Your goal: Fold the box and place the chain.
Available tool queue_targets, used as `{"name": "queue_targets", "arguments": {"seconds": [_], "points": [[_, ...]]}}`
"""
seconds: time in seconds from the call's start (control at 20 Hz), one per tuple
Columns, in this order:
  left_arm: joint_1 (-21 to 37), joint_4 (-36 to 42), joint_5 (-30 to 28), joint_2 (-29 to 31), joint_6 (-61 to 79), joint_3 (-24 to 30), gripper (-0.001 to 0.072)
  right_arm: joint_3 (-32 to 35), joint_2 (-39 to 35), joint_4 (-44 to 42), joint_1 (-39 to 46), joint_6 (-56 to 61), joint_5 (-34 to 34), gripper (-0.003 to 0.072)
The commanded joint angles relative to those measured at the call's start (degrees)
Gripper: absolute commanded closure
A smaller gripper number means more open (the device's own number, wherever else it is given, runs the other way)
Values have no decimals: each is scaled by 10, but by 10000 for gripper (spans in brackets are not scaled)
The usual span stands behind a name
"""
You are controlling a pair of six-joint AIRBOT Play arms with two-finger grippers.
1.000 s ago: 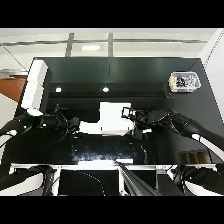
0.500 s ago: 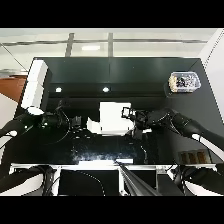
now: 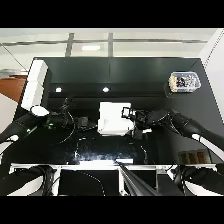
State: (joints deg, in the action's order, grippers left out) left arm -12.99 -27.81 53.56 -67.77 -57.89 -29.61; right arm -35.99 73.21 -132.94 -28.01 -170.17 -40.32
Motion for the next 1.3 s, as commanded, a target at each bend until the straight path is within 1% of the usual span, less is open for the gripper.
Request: {"name": "queue_targets", "arguments": {"seconds": [0.0, 0.2, 0.4, 0.75, 0.9, 1.0, 1.1, 1.15, 1.25], "points": [[-36, -3, -43, 2, -24, -19, 134, 0, 0, 0, 0, 0, 0, 335], [-48, -9, -59, 2, -46, -33, 134, 0, 0, 0, 0, 0, 0, 335], [-80, -59, -79, 2, -105, -34, 133, 0, 0, 0, 0, 0, 0, 335], [-120, -63, -132, 2, -136, -34, 134, 0, 0, 0, 0, 0, 0, 335], [-120, -63, -133, 2, -146, -34, 133, 0, 0, 0, 0, 0, 0, 335], [-120, -63, -122, 2, -146, -34, 133, 0, 0, 0, 0, 0, 0, 335], [-120, -63, -93, 2, -145, -37, -3, 0, 0, 0, 0, 0, 0, 335], [-120, -66, -82, 2, -145, -39, -3, 0, 0, 0, 0, 0, 0, 336], [-120, -85, -78, 2, -146, -44, -1, 0, 0, 0, 0, 0, 0, 335]]}}
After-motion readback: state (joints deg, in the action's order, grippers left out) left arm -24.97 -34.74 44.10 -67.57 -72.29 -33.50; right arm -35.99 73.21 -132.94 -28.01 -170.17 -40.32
